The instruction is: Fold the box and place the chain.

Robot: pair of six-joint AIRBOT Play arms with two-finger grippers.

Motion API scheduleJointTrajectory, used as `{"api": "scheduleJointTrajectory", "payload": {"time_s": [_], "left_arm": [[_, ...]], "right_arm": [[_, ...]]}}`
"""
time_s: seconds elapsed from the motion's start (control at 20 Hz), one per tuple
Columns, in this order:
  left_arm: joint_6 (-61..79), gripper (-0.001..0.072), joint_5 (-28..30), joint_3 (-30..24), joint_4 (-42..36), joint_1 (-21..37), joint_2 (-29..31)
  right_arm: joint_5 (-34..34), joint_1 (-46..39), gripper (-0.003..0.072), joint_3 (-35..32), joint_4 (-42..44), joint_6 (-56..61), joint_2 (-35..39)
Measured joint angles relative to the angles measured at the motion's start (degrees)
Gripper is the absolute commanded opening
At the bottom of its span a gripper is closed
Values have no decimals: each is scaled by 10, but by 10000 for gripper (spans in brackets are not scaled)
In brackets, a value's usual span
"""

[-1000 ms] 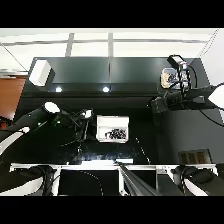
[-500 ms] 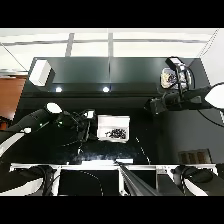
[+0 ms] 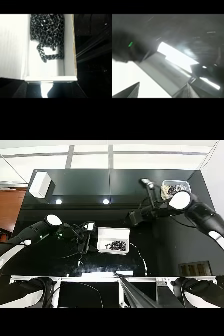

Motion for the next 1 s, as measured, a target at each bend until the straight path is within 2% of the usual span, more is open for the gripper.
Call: {"api": "scheduleJointTrajectory", "payload": {"time_s": [0.2,0.35,0.55,0.7,0.85,0.95,1.0], "left_arm": [[0,464,0,0,0,0,0],[0,464,0,0,0,0,0],[0,464,0,0,0,0,0],[0,464,0,0,0,0,0],[0,464,0,0,0,0,0],[0,464,0,0,0,0,0],[0,464,0,0,0,0,0]], "right_arm": [[74,6,720,0,56,-203,-22],[105,20,720,0,71,-306,-27],[125,49,720,0,76,-390,-30],[122,72,720,0,47,-401,-30],[89,98,550,0,3,-386,-30],[78,110,539,0,-11,-380,-30],[74,115,482,0,-18,-375,-28]]}}
